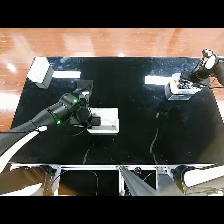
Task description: Fold the box and place the chain.
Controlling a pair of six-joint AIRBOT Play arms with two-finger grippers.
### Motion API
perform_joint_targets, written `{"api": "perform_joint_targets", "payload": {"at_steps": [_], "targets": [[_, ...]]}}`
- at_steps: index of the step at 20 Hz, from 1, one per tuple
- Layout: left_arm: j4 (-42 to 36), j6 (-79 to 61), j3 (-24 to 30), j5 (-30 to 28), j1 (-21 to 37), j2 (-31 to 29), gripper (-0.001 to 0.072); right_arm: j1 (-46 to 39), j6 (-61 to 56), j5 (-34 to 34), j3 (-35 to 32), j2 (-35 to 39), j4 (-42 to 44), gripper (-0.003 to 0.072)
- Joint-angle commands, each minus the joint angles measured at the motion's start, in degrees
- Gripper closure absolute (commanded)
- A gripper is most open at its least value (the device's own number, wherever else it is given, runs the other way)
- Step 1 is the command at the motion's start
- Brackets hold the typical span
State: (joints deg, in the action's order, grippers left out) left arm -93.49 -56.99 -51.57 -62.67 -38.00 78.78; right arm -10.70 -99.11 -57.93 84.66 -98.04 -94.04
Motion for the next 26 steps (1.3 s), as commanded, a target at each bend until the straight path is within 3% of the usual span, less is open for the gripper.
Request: {"api": "perform_joint_targets", "payload": {"at_steps": [1,15,16,17,18,26], "targets": [[-0.07,0.02,-0.04,0.15,0.02,0.04,0.0693,-0.02,1.7,-0.31,1.07,-1.79,0.63,0.02],[-0.07,0.02,-0.04,0.13,0.04,0.04,0.0694,-0.02,2.78,1.42,1.09,-5.03,0.42,0.0202],[-0.07,0.02,-0.04,0.13,0.04,0.04,0.0693,-0.02,2.86,1.27,1.11,-5.03,0.42,0.0272],[-0.07,0.02,-0.04,0.13,0.04,0.04,0.0693,-0.02,3.63,0.92,1.2,-5.03,0.44,0.052],[-0.07,0.02,-0.04,0.13,0.04,0.04,0.0693,-0.02,4.07,0.48,1.38,-5.03,0.59,0.0661],[-0.24,0.02,-0.04,0.11,0.02,0.04,0.0693,-0.02,5.09,-4.92,6.05,-4.37,0.81,0.0658]]}}
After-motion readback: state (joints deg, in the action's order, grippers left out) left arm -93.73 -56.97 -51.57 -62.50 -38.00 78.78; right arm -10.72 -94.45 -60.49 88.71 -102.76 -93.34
